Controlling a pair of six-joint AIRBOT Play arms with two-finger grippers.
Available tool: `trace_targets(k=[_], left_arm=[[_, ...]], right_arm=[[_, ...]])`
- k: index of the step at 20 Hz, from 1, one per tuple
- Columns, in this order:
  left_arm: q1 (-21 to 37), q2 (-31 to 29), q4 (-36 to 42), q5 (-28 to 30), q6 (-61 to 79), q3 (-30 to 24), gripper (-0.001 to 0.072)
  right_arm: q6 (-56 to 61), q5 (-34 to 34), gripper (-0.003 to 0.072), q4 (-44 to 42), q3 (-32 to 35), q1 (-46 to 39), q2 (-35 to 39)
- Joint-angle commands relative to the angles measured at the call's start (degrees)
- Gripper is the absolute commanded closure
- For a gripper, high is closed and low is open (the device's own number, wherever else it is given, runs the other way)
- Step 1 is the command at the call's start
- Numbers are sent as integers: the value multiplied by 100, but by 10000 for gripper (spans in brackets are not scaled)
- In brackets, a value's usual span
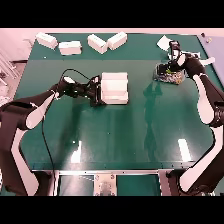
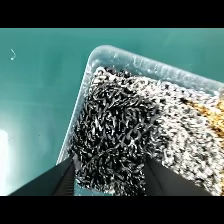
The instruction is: Fold the box and place the chain.
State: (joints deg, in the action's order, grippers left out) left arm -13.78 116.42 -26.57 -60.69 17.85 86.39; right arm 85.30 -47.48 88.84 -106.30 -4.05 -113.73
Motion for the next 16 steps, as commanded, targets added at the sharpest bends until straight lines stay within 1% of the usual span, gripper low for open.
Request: trace_targets(k=[1,2,4,5,6,8,12,16], left_arm=[[2,-4,0,4,2,-2,245],[2,-4,0,2,2,-2,245],[2,-4,0,2,2,-2,245],[2,-4,-2,2,2,-2,245],[2,-4,0,4,0,-2,245],[2,-4,-2,2,0,-2,245],[2,-4,0,4,2,-2,245],[2,-4,0,4,2,-2,245]], right_arm=[[-33,55,287,-61,-11,15,-157],[-37,55,332,-114,-11,15,-195],[-190,55,544,-142,-11,46,-219],[-203,42,588,-140,-42,76,-216],[-201,24,675,-140,-109,92,-214],[-197,-234,676,-129,-387,142,-212],[-175,-1047,678,101,-1069,269,-125],[-63,-1851,678,734,-1102,470,409]])
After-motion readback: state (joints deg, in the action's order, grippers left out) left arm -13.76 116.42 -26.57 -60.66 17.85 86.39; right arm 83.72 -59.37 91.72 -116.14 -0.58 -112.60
